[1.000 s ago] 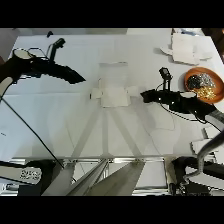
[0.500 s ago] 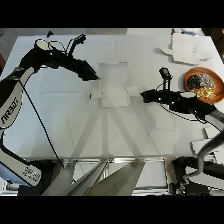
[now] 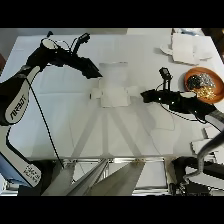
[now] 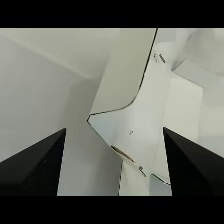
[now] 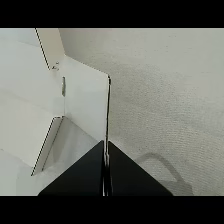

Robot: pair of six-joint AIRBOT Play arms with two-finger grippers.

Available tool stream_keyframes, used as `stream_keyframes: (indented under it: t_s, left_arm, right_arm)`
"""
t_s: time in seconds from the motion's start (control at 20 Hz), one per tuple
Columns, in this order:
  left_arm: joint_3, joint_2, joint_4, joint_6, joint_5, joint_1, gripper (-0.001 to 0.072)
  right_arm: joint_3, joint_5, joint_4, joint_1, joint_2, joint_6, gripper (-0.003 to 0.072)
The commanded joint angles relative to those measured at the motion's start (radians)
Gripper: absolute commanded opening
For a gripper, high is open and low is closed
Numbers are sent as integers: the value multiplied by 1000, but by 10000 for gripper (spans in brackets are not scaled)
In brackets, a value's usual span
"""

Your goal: Fold the box and place the chain.

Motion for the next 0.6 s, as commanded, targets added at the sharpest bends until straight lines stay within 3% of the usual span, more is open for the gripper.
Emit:
stream_keyframes:
  t_s: [0.0,0.4,0.55]
  left_arm:
    - [35,-35,70,-18,4,-24,638]
    - [35,-53,75,-32,-5,-83,628]
    - [35,-53,87,-23,-13,-106,557]
  right_arm:
    - [0,0,0,1,-1,0,11]
    - [0,0,0,1,-1,0,11]
    - [0,0,0,1,-1,0,11]
